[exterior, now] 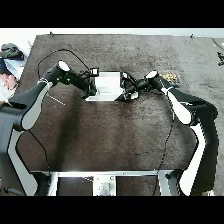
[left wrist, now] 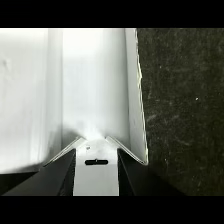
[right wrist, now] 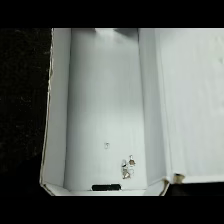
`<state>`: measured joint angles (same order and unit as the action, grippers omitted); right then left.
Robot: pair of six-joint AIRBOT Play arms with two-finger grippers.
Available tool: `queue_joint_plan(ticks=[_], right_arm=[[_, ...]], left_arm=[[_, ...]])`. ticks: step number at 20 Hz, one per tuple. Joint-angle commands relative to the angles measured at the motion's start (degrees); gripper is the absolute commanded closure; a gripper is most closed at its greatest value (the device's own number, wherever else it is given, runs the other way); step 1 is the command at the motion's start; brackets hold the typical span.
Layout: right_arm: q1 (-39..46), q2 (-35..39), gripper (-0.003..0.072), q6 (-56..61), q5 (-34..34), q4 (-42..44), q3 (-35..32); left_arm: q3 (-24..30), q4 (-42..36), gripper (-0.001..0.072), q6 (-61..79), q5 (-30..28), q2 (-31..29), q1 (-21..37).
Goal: Fold the box and place the chain.
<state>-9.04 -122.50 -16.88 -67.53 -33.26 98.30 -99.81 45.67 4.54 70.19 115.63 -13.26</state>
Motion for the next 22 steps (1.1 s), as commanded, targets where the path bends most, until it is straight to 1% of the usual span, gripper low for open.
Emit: queue_joint_plan(ticks=[1, 3, 10, 11, 12, 13, 17, 18, 19, 20, 21, 22], right_arm=[[0.0, 0.0, 0.0237, 0.0, 0.0, 0.0, 0.0], [0.0, 0.0, 0.0237, 0.0, 0.0, 0.0, 0.0], [0.0, 0.0, 0.0237, 0.0, 0.0, 0.0, 0.0], [0.0, 0.0, 0.0237, 0.0, 0.0, 0.0, 0.0], [0.0, 0.0, 0.0237, 0.0, 0.0, 0.0, 0.0], [0.0, 0.0, 0.0237, 0.0, 0.0, 0.0, 0.0], [0.0, 0.0, 0.0237, 0.0, 0.0, 0.0, 0.0], [0.0, 0.0, 0.0237, 0.0, 0.0, 0.0, 0.0], [0.0, 0.0, 0.0238, 0.0, 0.0, 0.0, 0.0], [0.0, 0.0, 0.0237, 0.0, 0.0, 0.0, 0.0], [0.0, 0.0, 0.0238, 0.0, 0.0, 0.0, 0.0], [0.0, 0.0, 0.0237, 0.0, 0.0, 0.0, 0.0]], left_arm=[[0.0, -2.4, 0.0423, 0.5, 0.2, 0.5, 0.0], [0.0, -3.8, 0.0423, 0.5, 0.1, 0.6, 0.0], [0.0, -3.7, 0.0415, 0.4, 0.2, 0.6, 0.0], [0.0, -3.7, 0.0286, 0.5, 0.3, 0.6, 0.0], [0.0, -3.7, 0.0120, 0.4, 0.2, 0.5, 0.0], [0.0, -3.7, 0.0085, 0.4, -0.2, 0.6, 0.0], [0.0, -3.7, 0.0089, 0.3, -0.3, 0.5, 0.0], [0.0, -3.7, 0.0192, -0.1, 0.1, 0.5, 0.0], [0.0, -2.9, 0.0349, -0.1, 0.4, 0.5, 0.0], [-0.1, -1.9, 0.0432, -0.2, 0.5, 0.5, 0.2], [-0.1, -1.4, 0.0499, -0.5, 1.0, 0.5, 0.7], [-0.1, -1.8, 0.0504, -1.2, 2.0, 0.5, 1.2]])
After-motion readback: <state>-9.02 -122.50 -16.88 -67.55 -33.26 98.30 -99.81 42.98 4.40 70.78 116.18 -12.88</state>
